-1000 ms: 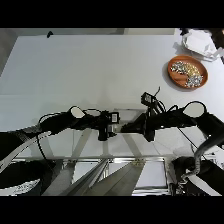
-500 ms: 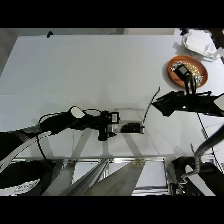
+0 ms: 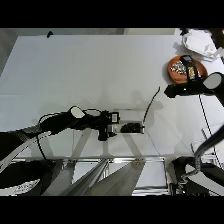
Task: Fold the box and place the chain.
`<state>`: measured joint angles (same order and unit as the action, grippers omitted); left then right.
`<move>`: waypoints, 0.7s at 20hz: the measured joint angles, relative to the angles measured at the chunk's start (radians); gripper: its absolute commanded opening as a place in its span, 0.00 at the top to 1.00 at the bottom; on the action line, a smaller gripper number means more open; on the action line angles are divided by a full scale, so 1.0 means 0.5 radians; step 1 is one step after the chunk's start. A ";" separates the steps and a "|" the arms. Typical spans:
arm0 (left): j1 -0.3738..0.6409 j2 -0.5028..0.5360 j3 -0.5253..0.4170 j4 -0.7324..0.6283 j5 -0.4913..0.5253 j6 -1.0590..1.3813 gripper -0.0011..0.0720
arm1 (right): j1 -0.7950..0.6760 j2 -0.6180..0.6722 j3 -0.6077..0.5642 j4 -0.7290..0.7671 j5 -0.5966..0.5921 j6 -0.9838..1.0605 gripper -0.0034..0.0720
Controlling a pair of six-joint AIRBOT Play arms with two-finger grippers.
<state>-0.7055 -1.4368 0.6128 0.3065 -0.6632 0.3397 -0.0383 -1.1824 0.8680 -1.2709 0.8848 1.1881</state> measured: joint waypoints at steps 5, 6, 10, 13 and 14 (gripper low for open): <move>0.000 0.000 0.000 0.000 0.000 0.000 0.61 | 0.156 -0.323 0.166 -0.207 -0.042 0.076 0.47; 0.000 0.000 0.000 0.000 0.000 0.000 0.61 | 0.188 -0.365 0.184 -0.230 -0.050 0.088 0.48; 0.000 0.000 0.000 0.000 0.000 0.000 0.61 | 0.291 -0.482 0.221 -0.316 -0.094 0.170 0.48; 0.000 0.000 0.000 0.000 0.000 0.000 0.61 | 0.328 -0.533 0.230 -0.380 -0.083 0.247 0.55; 0.000 0.000 0.000 0.000 0.000 0.000 0.61 | 0.336 -0.548 0.230 -0.393 -0.076 0.269 0.56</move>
<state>-0.7055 -1.4368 0.6128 0.3065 -0.6632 0.3397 0.1295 -1.4563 0.9833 -1.4673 0.8471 1.3224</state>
